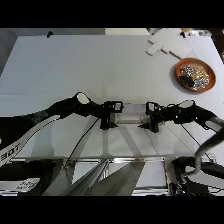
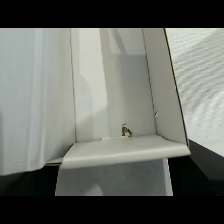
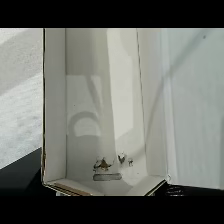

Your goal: Fold the box and place the chain.

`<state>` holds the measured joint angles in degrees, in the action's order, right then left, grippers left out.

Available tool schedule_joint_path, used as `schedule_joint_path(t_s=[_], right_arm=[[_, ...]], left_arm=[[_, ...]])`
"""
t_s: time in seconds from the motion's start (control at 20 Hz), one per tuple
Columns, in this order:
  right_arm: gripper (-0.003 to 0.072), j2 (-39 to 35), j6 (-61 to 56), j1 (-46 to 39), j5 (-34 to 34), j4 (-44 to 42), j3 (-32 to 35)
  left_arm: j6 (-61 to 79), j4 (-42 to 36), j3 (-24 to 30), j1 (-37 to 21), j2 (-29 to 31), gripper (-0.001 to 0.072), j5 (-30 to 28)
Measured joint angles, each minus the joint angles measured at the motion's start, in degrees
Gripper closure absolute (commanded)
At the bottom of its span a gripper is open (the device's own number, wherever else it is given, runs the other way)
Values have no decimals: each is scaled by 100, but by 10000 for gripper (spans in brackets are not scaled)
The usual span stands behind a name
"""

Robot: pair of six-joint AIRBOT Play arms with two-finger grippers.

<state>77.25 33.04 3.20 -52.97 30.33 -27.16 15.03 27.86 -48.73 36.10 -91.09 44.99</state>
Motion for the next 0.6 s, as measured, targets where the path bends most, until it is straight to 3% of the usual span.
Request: schedule_joint_path(t_s=[0.25,0.3,0.4,0.55,0.6], right_arm=[[224,0,0,0,0,0,0],[224,0,0,0,0,0,0],[224,0,0,0,20,-13,0],[224,0,0,-2,24,-11,-2],[224,0,0,-2,20,-11,-2]], left_arm=[[4,-37,-2,13,-72,27,-11],[2,-37,-2,13,-76,101,-15],[0,-42,-2,15,-87,181,-55],[-2,-39,0,17,-94,454,-61],[-2,-39,0,20,-94,456,-61]])
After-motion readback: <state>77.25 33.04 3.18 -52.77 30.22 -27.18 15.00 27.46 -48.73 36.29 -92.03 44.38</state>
